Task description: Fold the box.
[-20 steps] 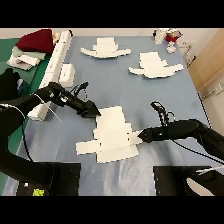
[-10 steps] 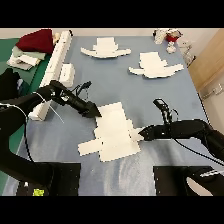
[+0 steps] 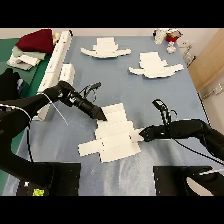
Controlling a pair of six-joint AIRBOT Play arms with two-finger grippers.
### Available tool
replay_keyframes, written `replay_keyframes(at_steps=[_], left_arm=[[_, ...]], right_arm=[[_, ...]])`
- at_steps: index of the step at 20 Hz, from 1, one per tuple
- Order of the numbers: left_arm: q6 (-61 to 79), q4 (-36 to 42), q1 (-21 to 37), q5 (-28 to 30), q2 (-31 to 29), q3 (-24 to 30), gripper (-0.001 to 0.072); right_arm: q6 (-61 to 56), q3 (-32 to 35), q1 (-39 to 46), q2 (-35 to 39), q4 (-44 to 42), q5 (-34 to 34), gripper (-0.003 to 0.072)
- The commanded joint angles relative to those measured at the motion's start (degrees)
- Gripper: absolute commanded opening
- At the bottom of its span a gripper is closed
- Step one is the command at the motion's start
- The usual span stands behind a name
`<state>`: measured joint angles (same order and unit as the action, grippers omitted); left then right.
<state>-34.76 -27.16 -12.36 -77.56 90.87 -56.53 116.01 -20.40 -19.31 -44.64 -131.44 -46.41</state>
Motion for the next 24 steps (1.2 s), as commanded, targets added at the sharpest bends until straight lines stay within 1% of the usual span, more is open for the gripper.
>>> replay_keyframes(at_steps=[1, 12, 15, 19, 24], left_arm=[[0.70, 0.35, -0.28, -1.01, 0.02, -0.07, 0.0213], [0.87, 0.22, -0.28, -0.68, 0.02, -0.07, 0.0214], [0.90, -0.07, -0.24, -2.60, 0.02, -0.07, 0.0214], [0.83, -1.68, -0.15, -4.07, 0.02, 0.00, 0.0213], [0.57, -3.48, 0.50, -3.15, 0.02, 0.00, 0.0213]], right_arm=[[0.02, -0.04, 0.04, -0.04, -0.02, 0.07, 0.0002], [-0.02, -0.07, 0.04, -0.04, 0.00, 1.03, 0.0002], [-1.14, -0.07, 0.04, -0.04, 0.00, 1.14, 0.0003], [-1.57, -0.07, 0.04, -0.04, -0.02, 1.18, 0.0003], [-2.08, -0.07, 0.04, -0.04, -0.02, 1.90, 0.0003]])
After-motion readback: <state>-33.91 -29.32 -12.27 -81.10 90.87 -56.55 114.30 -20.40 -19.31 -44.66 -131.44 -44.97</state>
